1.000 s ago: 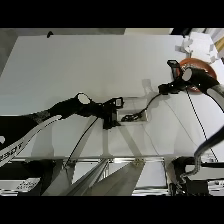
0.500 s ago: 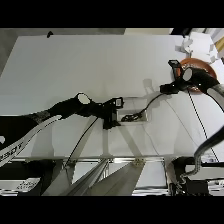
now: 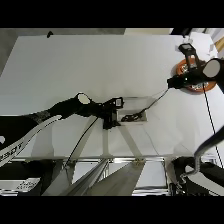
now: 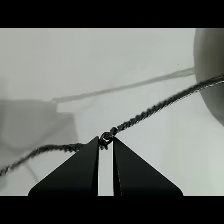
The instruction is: Fold the box and place the chain.
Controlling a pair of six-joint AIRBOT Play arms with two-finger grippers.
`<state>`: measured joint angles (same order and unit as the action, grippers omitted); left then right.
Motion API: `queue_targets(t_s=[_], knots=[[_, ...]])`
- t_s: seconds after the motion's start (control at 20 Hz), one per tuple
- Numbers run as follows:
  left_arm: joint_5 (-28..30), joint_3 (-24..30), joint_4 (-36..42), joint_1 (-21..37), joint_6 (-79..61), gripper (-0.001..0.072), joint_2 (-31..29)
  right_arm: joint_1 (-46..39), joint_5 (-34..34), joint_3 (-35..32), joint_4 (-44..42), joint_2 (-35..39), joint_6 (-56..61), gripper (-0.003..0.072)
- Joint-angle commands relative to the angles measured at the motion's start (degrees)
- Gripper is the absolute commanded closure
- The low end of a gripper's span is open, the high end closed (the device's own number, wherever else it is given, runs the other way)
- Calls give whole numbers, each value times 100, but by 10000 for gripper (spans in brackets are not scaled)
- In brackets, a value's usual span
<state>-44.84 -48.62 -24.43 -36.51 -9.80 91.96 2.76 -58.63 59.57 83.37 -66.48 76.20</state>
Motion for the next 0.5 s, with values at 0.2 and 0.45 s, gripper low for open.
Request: queue_targets(t_s=[0.2, 0.45], knots=[[-2, 2, 0, -4, -2, 503, -2, 1937, -1137, 4, 2, 1899, 415, 672], [2, 2, 0, -2, -2, 503, -2, 3335, -1110, 4, 9, 2100, 1062, 672]])
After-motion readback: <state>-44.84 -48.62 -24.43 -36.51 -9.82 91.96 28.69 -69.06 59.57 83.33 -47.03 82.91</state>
